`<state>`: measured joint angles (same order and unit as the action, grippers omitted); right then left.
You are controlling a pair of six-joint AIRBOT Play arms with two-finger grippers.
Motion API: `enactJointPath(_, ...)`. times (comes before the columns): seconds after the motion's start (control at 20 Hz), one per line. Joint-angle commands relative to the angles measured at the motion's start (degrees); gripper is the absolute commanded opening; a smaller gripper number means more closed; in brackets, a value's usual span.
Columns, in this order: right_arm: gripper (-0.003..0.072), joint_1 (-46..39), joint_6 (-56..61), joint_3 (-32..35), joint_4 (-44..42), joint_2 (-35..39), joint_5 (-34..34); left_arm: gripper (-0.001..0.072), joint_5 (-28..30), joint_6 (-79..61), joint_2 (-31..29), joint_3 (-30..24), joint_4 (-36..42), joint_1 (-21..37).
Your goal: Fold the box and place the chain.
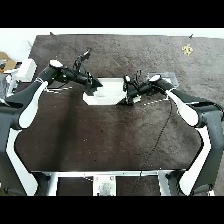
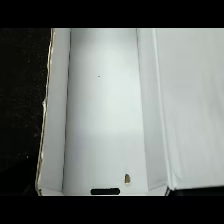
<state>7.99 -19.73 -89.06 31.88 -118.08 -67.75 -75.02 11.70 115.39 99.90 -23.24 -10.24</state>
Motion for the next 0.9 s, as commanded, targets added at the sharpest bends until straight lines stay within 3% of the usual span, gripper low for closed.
enactJointPath(0.0, 0.0452, 0.07, 0.0, 0.02, 0.0, -0.04, 0.0, 0.001, 5.42, 0.31, -0.04, -0.04, -0.09, -0.07)
enactJointPath(0.3, 0.0452, 0.09, 0.0, 0.02, 0.0, -0.04, -0.02, 0.001, 13.07, 1.79, 0.15, -0.09, -2.58, -0.07)
enactJointPath(0.85, 0.0452, 0.15, 0.0, 0.02, 0.0, -0.04, -0.02, 0.001, 13.03, 3.26, 1.81, -3.87, -6.1, -0.13)
